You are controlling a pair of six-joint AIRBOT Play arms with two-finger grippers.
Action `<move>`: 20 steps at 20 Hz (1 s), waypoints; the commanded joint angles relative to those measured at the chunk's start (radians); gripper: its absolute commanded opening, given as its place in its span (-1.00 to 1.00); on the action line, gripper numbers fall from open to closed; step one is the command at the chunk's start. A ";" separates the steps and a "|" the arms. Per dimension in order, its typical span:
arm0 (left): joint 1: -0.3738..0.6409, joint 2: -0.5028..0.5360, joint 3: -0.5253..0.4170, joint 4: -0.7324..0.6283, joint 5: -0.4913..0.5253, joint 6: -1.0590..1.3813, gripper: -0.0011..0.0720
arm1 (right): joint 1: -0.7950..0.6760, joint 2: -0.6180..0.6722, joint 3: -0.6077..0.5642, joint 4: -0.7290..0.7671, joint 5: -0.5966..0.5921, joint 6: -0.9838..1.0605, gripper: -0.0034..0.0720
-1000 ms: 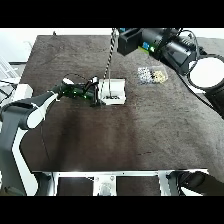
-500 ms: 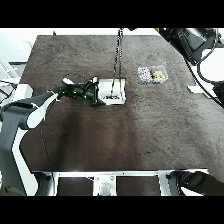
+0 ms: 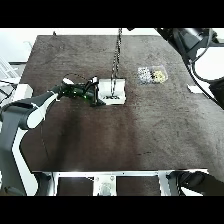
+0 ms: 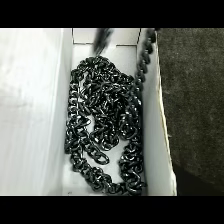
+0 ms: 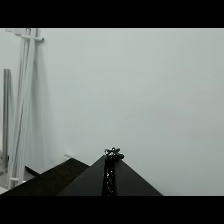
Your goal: Fold the box and place the chain.
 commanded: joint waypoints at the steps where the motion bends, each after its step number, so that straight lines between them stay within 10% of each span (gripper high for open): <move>1: 0.000 0.001 0.000 0.000 0.000 0.000 0.00 | 0.000 -0.025 -0.021 -0.007 0.058 0.036 -0.88; 14: 0.000 0.001 0.000 0.000 0.001 0.000 0.00 | 0.001 -0.296 -0.497 0.030 0.103 0.250 -0.87; 17: 0.000 0.001 0.000 0.000 0.001 0.000 0.00 | -0.006 -0.277 -0.485 0.027 0.103 0.238 0.34; 20: 0.000 0.001 0.000 0.000 0.001 0.000 0.00 | -0.022 -0.200 -0.455 -0.048 0.101 0.207 0.36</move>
